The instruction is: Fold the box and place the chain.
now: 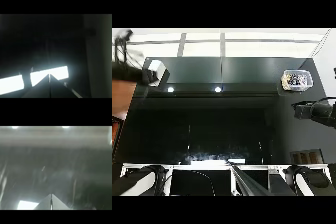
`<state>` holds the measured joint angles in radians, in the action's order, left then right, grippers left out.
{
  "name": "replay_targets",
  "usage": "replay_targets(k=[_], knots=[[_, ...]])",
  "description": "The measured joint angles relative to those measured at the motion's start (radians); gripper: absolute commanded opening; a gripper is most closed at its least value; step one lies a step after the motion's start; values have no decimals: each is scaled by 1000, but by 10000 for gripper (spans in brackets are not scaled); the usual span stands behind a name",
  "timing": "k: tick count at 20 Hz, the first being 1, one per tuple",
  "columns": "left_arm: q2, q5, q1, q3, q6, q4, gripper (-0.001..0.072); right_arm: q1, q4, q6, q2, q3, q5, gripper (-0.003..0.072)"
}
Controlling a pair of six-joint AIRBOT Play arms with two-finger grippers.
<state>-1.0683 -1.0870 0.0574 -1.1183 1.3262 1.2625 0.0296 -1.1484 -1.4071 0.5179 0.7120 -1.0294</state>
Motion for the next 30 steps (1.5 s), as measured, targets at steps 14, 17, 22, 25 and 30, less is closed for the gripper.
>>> replay_targets(k=[14,17,22,25,30], knots=[[555,340,-98,692,9,-22,29,0,-32,53,-45,-280,345,13],[560,345,-99,697,9,-24,29,0,-32,53,-45,-283,350,12],[563,348,-99,700,9,-25,30,0,-31,53,-45,-285,353,12],[563,350,-99,700,10,-24,30,0,-31,53,-45,-285,354,12],[563,351,-99,700,10,-24,29,0,-32,53,-45,-285,354,12]])
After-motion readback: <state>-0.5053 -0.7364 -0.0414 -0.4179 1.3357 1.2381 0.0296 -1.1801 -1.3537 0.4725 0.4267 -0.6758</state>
